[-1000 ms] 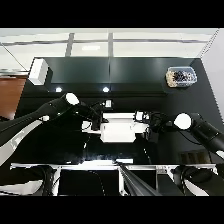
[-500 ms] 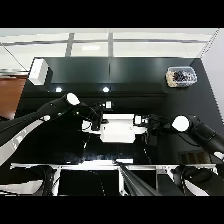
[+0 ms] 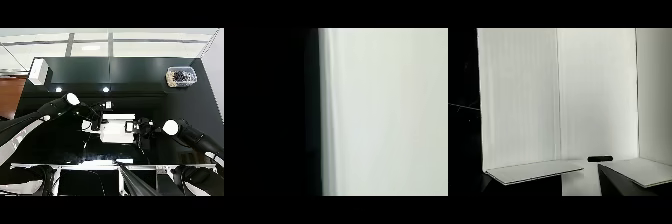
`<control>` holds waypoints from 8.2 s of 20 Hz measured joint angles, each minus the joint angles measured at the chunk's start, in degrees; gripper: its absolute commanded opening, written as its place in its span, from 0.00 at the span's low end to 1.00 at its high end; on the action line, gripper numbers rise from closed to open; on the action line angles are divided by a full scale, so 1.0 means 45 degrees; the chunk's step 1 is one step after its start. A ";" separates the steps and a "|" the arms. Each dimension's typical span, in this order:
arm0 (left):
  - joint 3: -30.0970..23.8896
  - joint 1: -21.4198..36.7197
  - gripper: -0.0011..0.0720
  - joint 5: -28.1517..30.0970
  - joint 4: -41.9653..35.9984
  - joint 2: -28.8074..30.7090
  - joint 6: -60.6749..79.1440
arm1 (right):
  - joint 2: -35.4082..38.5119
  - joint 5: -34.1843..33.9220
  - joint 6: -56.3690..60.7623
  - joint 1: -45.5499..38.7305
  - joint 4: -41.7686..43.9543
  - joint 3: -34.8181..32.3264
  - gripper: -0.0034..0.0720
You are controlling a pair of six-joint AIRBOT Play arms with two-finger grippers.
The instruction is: Fold the box and place the chain.
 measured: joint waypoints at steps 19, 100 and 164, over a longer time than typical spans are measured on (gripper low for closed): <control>-0.0005 0.0000 0.05 -0.0121 -0.0010 -0.0015 -0.0039 | 0.0840 0.0219 0.1132 -0.0699 0.0126 0.0651 0.95; -0.0005 0.0000 0.05 -0.0107 -0.0010 -0.0005 -0.0024 | -0.2545 0.0019 -0.4799 -0.2050 0.3803 0.0680 0.94; -0.0369 -0.0311 0.05 0.1987 -0.1122 0.2225 -0.8762 | -0.2545 -0.0068 -0.4794 -0.2040 0.3818 0.0680 0.29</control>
